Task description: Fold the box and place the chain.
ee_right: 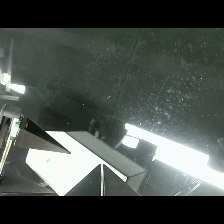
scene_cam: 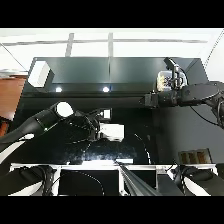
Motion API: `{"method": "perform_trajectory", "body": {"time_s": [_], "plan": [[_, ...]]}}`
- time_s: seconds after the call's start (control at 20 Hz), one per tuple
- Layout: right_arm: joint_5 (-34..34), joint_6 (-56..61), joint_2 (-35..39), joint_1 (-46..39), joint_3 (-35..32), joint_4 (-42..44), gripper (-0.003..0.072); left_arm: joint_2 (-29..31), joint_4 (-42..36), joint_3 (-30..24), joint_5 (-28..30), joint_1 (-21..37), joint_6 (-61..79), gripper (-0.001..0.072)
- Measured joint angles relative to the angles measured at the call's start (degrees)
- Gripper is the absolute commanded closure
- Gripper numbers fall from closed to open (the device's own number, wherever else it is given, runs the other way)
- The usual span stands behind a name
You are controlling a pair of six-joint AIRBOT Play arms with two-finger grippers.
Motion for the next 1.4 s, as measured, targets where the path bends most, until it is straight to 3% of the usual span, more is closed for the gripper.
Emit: {"method": "perform_trajectory", "body": {"time_s": [0.4,0.65,0.7,0.75,0.8,0.9,1.15,1.4], "plan": [[0.0,0.0,0.0,0.0,0.0,0.0,0.0658,-1.0,0.0,0.0,0.0,-0.1,0.0,-0.0006],[0.0,0.0,0.0,0.0,0.0,0.0,0.0658,-4.6,0.0,0.0,2.1,-2.5,0.0,0.0003],[0.0,0.0,0.0,0.0,0.0,0.0,0.0658,-5.4,0.0,0.0,2.8,-3.2,0.0,0.0125],[0.0,0.0,0.0,0.0,0.0,0.0,0.0658,-5.8,0.0,0.0,3.4,-3.6,0.0,0.0347],[-0.1,0.0,0.0,0.0,0.0,0.0,0.0658,-6.1,0.3,0.2,3.5,-3.8,-0.6,0.0424],[-0.2,0.0,0.0,0.0,0.0,-0.1,0.0658,-6.2,2.2,0.7,3.3,-3.3,-3.9,0.0432],[-0.2,0.0,0.0,0.0,0.0,-0.2,0.0658,-2.0,12.1,1.7,-0.3,5.3,-15.1,0.0432],[-0.2,0.0,0.0,0.0,0.0,-0.2,0.0658,5.0,16.5,1.9,-4.7,24.2,-22.2,0.0432]]}}
